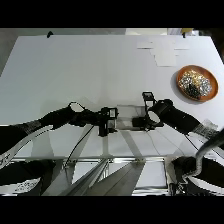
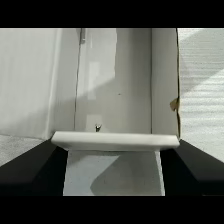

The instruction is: Fold the box and place the chain.

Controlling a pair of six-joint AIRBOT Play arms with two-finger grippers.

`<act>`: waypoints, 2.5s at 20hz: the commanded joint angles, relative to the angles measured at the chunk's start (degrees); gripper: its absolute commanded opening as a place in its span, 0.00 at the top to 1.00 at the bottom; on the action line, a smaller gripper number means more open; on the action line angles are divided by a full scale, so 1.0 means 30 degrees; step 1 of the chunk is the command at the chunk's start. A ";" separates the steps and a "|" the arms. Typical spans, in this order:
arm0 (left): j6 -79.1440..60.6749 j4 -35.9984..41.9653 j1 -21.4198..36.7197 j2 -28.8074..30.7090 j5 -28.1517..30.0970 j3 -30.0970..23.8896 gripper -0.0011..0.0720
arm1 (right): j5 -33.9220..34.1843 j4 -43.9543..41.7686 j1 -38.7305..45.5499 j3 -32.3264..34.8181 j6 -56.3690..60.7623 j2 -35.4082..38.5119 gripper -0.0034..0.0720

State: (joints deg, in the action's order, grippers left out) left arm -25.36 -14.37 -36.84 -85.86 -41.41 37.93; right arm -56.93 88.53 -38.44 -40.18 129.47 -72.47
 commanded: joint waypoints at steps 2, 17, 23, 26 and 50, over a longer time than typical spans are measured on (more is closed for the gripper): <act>-0.0036 -0.0007 0.0007 0.0015 0.0007 0.0000 0.70 | 0.0240 -0.0080 -0.0022 0.0007 0.0787 -0.0248 0.79; -0.0036 -0.0007 0.0007 0.0015 0.0007 0.0000 0.70 | -0.0525 0.0131 0.0000 0.0000 0.0663 0.2164 0.43; -0.0036 0.0000 0.0007 0.0015 0.0015 0.0000 0.70 | -0.2987 0.0481 0.0000 -0.0117 -0.2433 0.4554 0.41; -0.0036 0.0000 0.0007 0.0015 0.0007 0.0000 0.70 | -0.4743 0.0568 0.0699 -0.1887 -0.5333 0.5850 0.41; -0.0044 -0.0007 0.0007 0.0015 0.0007 0.0000 0.70 | -0.0182 0.2375 1.8294 -0.9398 -1.3464 -0.3468 0.57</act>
State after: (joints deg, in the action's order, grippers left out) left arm -25.47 -14.39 -36.82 -85.86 -41.39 37.95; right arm -59.96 95.55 15.90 -68.31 89.47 -79.00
